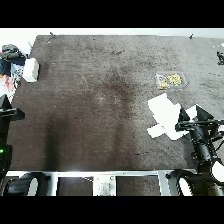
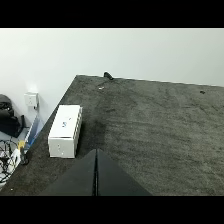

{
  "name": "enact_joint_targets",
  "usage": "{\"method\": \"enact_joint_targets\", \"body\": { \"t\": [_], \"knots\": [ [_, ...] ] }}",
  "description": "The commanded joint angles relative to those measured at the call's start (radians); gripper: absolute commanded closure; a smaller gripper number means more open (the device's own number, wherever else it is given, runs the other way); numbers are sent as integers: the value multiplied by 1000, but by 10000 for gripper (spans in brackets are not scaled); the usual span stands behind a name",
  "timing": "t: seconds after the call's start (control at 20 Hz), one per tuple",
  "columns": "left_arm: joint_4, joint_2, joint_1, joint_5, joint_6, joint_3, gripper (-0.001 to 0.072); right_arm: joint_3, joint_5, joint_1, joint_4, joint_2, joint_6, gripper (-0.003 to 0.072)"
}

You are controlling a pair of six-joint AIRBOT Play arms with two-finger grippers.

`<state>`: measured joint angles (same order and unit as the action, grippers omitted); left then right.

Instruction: Fold the box and place the chain.

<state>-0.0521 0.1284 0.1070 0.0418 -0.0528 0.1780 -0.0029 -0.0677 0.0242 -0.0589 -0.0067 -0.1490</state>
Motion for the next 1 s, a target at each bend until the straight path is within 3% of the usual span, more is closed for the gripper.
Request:
{"method": "enact_joint_targets", "body": {
  "t": [0.0,0.35,0.5,0.7,0.75,0.85,0.95],
  "knots": [
    [0,0,0,0,0,1,696,0,0,0,1,1,0,156],
    [0,0,0,0,0,1,696,111,-57,0,49,-43,15,157],
    [0,0,0,0,0,1,696,227,-87,0,77,-214,15,156],
    [0,0,0,0,0,1,696,439,-95,-13,130,-591,14,157],
    [0,0,0,1,0,1,696,492,-40,-40,144,-685,15,157],
    [0,0,0,0,0,1,696,596,209,-151,166,-872,51,157],
    [0,0,0,0,0,1,696,700,518,-301,-2,-1027,248,157]
  ]
}}
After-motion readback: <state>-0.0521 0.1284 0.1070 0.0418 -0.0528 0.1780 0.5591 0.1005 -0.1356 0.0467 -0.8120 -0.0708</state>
